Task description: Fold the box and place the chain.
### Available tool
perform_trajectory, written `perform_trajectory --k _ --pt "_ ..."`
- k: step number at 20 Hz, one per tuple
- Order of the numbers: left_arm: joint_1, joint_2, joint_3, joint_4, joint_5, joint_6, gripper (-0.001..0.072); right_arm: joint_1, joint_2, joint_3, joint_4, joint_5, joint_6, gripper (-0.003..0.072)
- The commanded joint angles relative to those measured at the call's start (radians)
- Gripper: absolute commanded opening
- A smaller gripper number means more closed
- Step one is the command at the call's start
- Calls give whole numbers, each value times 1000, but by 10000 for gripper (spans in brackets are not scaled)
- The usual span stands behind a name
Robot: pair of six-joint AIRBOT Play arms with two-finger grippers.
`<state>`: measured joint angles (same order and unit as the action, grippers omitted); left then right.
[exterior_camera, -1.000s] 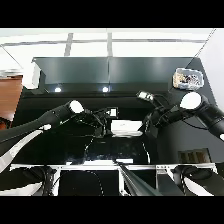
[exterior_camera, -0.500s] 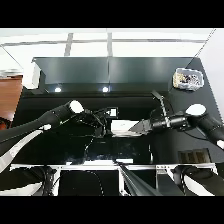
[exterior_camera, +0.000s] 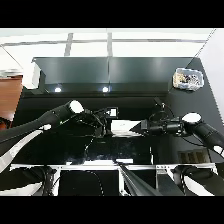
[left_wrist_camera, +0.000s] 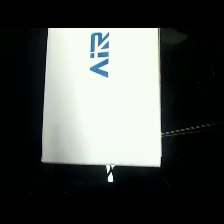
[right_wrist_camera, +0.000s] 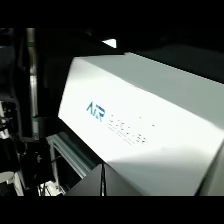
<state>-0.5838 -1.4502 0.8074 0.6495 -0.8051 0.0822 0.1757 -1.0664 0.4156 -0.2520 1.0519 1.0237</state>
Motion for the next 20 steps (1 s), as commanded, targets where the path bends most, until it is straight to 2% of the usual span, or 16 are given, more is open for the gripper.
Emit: perform_trajectory --k 1,8,15,20 --pt "0 -1 0 0 1 0 324 1 -1 -4 -77 -38 52 11" --pt "0 -1 0 0 1 0 325 1 -1 -3 -100 -55 61 11" --pt "0 -1 0 0 1 0 325 1 -1 -3 41 14 35 11" --pt "0 -1 0 0 1 0 325 13 -1 -3 37 -55 34 11"
